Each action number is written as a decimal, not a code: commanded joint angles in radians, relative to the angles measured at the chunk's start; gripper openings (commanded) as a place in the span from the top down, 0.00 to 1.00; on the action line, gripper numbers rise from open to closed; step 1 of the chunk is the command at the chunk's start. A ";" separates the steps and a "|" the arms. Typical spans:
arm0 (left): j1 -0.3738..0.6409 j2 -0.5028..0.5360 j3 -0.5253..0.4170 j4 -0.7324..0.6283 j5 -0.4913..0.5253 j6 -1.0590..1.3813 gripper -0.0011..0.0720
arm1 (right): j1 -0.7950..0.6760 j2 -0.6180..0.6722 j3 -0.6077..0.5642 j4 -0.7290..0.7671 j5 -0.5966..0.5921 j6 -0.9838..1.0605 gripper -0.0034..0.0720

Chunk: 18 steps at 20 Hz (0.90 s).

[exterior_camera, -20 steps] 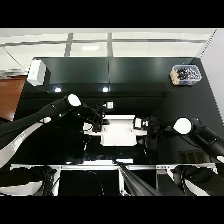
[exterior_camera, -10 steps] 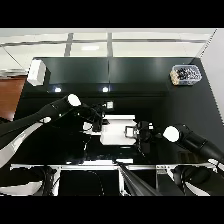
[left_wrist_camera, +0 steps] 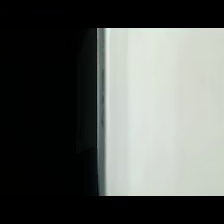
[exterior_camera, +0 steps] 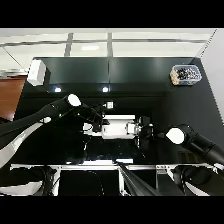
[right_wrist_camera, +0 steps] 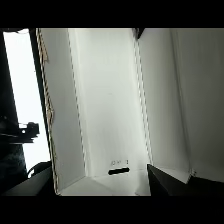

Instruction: Fold the box and place the chain.

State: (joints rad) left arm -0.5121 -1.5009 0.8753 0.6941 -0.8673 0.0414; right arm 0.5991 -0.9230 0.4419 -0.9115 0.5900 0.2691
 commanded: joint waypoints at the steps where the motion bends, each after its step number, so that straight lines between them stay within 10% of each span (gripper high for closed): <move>1: 0.000 0.000 0.000 0.000 0.000 0.000 0.95 | -0.001 0.007 0.001 -0.005 -0.023 0.003 0.11; 18: 0.000 0.000 0.000 0.000 0.000 0.000 0.95 | -0.107 0.006 0.002 0.056 -0.063 -0.035 0.11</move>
State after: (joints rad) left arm -0.5121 -1.5009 0.8753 0.6937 -0.8665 0.0410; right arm 0.5121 -0.9161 0.4419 -0.8707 0.5369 0.2501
